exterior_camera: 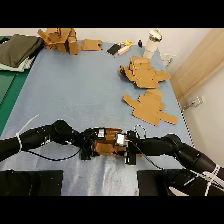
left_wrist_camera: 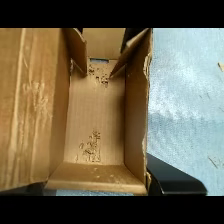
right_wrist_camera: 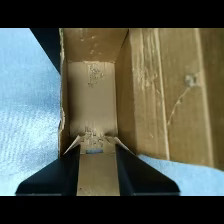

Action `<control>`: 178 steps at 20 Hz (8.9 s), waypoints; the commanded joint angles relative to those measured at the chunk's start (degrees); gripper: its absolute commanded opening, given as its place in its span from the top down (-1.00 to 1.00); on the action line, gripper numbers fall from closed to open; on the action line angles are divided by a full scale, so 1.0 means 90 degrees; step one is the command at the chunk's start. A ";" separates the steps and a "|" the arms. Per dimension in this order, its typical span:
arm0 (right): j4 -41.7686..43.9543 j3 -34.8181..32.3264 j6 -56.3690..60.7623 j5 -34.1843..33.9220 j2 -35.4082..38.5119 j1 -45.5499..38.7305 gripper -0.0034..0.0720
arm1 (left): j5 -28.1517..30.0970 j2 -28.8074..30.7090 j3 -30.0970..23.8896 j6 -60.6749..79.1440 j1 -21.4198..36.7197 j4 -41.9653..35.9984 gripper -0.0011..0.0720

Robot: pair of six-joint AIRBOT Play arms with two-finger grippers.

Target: Fold the box.

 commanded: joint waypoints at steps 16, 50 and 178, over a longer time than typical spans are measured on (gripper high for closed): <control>-0.2208 0.0238 0.4490 -0.0804 0.0440 0.0000 0.90 | 0.0005 0.0000 0.0005 -0.0015 0.0000 -0.0019 -0.67; -0.2096 0.0923 0.9935 -0.1540 0.0967 0.0002 0.90 | -0.0109 0.0092 0.0012 -0.0520 0.0012 0.0954 -0.99; -0.3196 0.2545 1.0350 -0.2832 -0.1178 -0.1200 0.91 | -0.0160 0.0092 0.0019 -0.0515 0.0000 0.0668 -0.02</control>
